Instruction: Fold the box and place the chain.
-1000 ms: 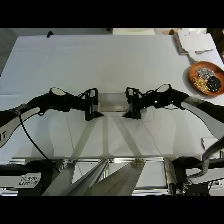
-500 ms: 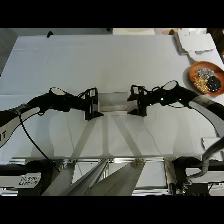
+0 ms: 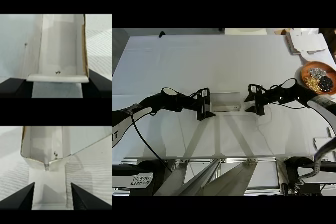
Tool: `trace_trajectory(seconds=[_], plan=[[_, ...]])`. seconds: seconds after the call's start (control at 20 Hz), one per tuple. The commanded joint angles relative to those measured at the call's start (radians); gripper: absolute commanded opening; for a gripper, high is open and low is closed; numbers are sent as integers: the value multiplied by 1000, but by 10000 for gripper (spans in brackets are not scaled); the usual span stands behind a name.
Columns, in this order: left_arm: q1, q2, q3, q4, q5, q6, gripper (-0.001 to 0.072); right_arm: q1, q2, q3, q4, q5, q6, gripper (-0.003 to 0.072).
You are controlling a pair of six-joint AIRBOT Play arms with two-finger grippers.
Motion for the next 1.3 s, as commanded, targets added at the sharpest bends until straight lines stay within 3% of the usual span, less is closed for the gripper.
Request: trace_trajectory(seconds=[0.0,0.25,0.4,0.85,1.15,1.25], plan=[[0,0,0,0,0,0,318,-2,2,0,47,13,-1,469],[0,0,0,0,0,0,318,13,2,0,80,45,-44,461],[0,0,0,0,0,0,318,48,1,0,80,40,-57,399],[0,0,0,0,0,0,318,62,1,0,68,29,-56,359],[0,0,0,0,0,0,318,62,1,0,68,11,-56,206],[0,0,0,0,0,0,318,62,1,0,64,11,-56,196]])
